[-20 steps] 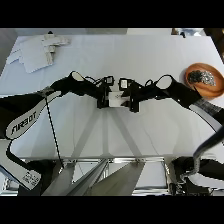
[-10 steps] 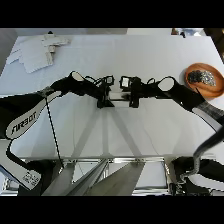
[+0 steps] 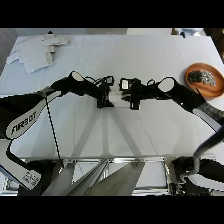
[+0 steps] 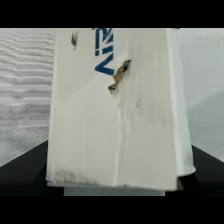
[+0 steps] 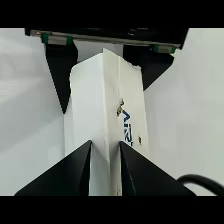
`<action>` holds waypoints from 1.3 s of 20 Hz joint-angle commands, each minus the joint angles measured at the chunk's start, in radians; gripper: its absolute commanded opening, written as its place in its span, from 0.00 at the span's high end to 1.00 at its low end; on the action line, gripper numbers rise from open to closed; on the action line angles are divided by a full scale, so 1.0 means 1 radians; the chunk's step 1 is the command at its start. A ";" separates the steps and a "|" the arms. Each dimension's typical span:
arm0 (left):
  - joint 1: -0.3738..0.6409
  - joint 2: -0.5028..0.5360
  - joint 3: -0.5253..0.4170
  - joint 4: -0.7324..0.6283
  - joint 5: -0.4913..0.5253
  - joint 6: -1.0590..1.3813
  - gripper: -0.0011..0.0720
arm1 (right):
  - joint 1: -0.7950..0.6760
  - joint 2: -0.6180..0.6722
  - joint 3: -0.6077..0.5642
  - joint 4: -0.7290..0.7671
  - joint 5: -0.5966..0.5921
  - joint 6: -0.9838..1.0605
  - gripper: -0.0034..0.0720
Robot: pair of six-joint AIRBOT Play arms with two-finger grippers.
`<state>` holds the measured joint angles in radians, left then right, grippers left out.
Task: Fold the box and place the chain.
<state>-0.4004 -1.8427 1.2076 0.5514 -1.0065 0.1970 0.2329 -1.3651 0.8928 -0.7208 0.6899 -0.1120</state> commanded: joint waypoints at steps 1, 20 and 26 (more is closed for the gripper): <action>0.000 0.000 0.000 -0.001 0.000 -0.003 0.61 | 0.005 -0.019 -0.005 -0.021 -0.003 0.010 0.75; 0.000 0.000 0.000 -0.001 0.000 -0.003 0.61 | 0.005 0.006 -0.005 -0.016 -0.048 0.011 0.89; 0.000 0.000 0.000 -0.001 0.000 -0.003 0.61 | 0.005 0.002 -0.011 -0.043 0.038 0.011 0.88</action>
<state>-0.4007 -1.8427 1.2072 0.5507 -1.0103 0.1978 0.2367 -1.3609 0.8867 -0.7486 0.6785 -0.1017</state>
